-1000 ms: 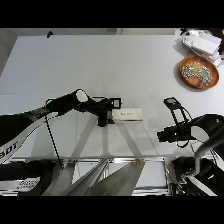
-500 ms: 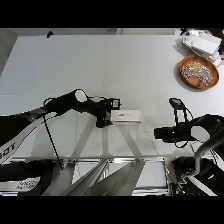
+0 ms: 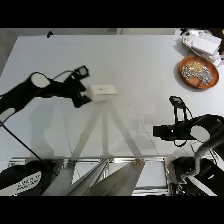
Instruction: Fold the box and place the chain.
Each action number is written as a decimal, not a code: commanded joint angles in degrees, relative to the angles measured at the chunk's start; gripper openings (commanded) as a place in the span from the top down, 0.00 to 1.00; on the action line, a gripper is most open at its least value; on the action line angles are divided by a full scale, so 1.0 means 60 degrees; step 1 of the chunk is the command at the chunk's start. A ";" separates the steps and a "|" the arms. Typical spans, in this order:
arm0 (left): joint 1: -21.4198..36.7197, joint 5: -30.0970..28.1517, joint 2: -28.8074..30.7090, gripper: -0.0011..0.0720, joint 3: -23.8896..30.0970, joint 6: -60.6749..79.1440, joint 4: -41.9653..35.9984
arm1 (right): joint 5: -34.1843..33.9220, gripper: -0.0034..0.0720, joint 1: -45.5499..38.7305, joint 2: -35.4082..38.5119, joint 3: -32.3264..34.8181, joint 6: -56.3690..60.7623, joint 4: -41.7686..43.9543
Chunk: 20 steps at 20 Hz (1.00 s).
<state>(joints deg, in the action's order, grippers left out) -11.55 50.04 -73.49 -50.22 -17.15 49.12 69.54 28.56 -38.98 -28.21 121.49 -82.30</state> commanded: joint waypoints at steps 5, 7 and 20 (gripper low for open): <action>0.3905 0.0248 0.0514 0.98 0.0066 -0.2062 0.1450 | -0.0018 0.93 0.0000 0.0007 0.0000 -0.0004 0.0011; 0.4462 0.0270 0.0495 0.98 0.0280 -0.2601 0.2248 | -0.0022 0.93 0.0000 0.0007 0.0000 0.0000 0.0011; 0.5453 0.1166 0.0495 0.11 0.1333 -0.3646 0.4000 | -0.0022 0.93 0.0000 0.0007 0.0000 -0.0004 0.0011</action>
